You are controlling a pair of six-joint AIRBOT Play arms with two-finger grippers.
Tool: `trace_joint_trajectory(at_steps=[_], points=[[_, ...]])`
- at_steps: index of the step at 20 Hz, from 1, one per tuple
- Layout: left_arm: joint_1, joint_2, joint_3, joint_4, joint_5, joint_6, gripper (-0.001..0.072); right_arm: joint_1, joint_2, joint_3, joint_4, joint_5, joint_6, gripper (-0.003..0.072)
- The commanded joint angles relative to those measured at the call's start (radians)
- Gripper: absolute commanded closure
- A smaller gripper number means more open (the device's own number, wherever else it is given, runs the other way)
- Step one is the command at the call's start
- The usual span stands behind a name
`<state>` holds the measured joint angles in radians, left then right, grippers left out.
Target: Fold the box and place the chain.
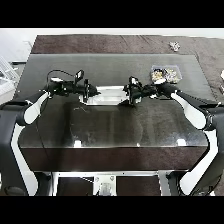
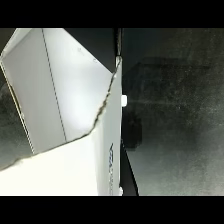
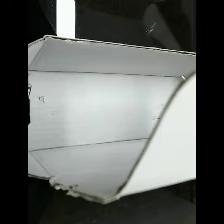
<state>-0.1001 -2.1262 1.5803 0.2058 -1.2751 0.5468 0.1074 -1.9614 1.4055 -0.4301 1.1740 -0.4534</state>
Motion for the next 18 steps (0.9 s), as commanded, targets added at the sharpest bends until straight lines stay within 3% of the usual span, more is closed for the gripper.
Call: trace_joint_trajectory(at_steps=[1, 13, 15, 18], points=[[0.0, 0.0, 0.0, 0.0, 0.001, 0.0, 0.0688, 0.008, -0.001, 0.0, -0.002, 0.001, -0.004, -0.0008], [0.0, 0.0, 0.0, 0.0, 0.001, 0.0, 0.0688, 0.019, -0.001, 0.005, -0.024, -0.018, -0.014, -0.0006], [0.0, 0.0, 0.0, 0.0, 0.001, 0.0, 0.0688, 0.019, -0.001, 0.005, -0.024, -0.018, -0.015, 0.0036], [0.0, 0.0, 0.0, 0.0, 0.001, 0.0, 0.0688, 0.018, -0.001, 0.005, -0.026, -0.018, -0.015, 0.0036]])
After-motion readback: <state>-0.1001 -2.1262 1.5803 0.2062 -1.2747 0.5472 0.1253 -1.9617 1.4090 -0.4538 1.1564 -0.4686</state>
